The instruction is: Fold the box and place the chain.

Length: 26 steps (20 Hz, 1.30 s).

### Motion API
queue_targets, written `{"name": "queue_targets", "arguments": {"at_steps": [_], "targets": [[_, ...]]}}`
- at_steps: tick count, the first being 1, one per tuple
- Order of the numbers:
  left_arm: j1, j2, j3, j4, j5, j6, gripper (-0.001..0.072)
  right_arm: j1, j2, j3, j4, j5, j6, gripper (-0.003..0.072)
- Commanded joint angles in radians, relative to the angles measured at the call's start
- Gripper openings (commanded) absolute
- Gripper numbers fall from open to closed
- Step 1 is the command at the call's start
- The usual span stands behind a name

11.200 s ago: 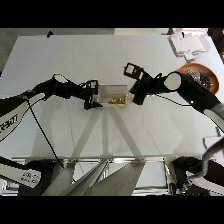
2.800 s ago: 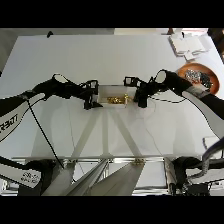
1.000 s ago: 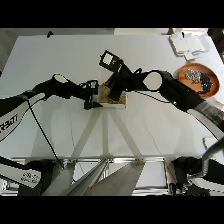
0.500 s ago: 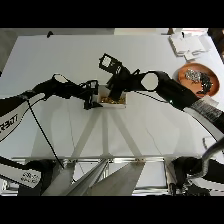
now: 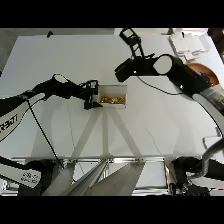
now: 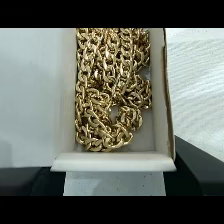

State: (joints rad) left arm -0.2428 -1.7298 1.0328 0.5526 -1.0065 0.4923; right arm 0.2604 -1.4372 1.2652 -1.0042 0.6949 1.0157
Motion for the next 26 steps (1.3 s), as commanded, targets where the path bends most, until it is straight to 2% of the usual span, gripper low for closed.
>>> {"name": "queue_targets", "arguments": {"at_steps": [1, 3, 4, 5, 8, 13, 15, 21, 26], "targets": [[0.000, 0.000, 0.000, 0.000, 0.000, 0.000, 0.0336, -0.064, -0.072, 0.034, 0.061, 0.188, 0.074, 0.0191], [0.000, 0.000, 0.000, 0.000, 0.000, 0.000, 0.0336, -0.058, -0.123, 0.034, 0.125, 0.269, -0.006, 0.0214], [0.000, 0.000, 0.000, 0.000, 0.000, 0.000, 0.0336, -0.050, -0.145, 0.034, 0.164, 0.294, -0.047, 0.0296], [0.000, 0.000, 0.000, 0.000, 0.000, 0.000, 0.0336, -0.039, -0.162, 0.034, 0.204, 0.306, -0.092, 0.0306], [0.000, 0.000, 0.000, 0.000, 0.000, 0.000, 0.0336, -0.008, -0.169, 0.034, 0.253, 0.298, -0.216, 0.0306], [0.000, 0.000, 0.000, 0.000, 0.000, 0.000, 0.0336, 0.029, -0.161, 0.033, 0.240, 0.291, -0.325, 0.0306], [0.000, 0.000, 0.000, 0.000, 0.000, 0.000, 0.0336, 0.057, -0.142, 0.033, 0.204, 0.269, -0.372, 0.0306], [0.000, 0.000, 0.000, 0.000, 0.000, 0.000, 0.0336, 0.132, -0.094, 0.016, -0.079, 0.136, -0.371, 0.0321], [0.000, 0.000, 0.000, 0.000, 0.000, 0.000, 0.0336, 0.178, -0.090, -0.024, -0.112, 0.045, -0.371, 0.0321]]}}
